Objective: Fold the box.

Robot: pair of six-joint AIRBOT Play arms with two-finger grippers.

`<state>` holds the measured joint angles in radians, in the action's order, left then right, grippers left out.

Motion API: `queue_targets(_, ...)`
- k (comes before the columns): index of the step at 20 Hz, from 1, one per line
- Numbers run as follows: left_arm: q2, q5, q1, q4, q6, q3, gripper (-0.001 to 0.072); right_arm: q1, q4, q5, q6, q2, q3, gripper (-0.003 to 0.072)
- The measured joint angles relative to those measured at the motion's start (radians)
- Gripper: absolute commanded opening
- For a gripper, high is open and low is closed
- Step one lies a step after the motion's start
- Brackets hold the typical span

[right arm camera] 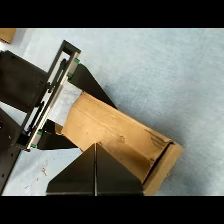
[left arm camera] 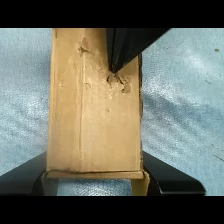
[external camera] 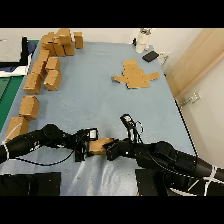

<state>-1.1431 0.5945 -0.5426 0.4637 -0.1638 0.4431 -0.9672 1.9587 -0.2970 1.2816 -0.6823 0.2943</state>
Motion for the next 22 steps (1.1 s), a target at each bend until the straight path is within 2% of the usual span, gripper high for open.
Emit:
queue_targets(5, 0.000, 0.000, 0.000, 0.000, 0.000, 0.000, 0.0517, -0.020, 0.016, 0.001, -0.002, 0.008, 0.004, 0.0004)
queue_targets(13, 0.000, 0.000, 0.000, 0.000, 0.000, 0.000, 0.0517, -0.059, 0.035, 0.043, -0.003, -0.080, 0.015, 0.0004)
queue_targets(22, 0.000, 0.000, 0.000, 0.000, 0.000, 0.000, 0.0518, -0.063, 0.039, 0.048, -0.006, -0.115, 0.021, 0.0004)
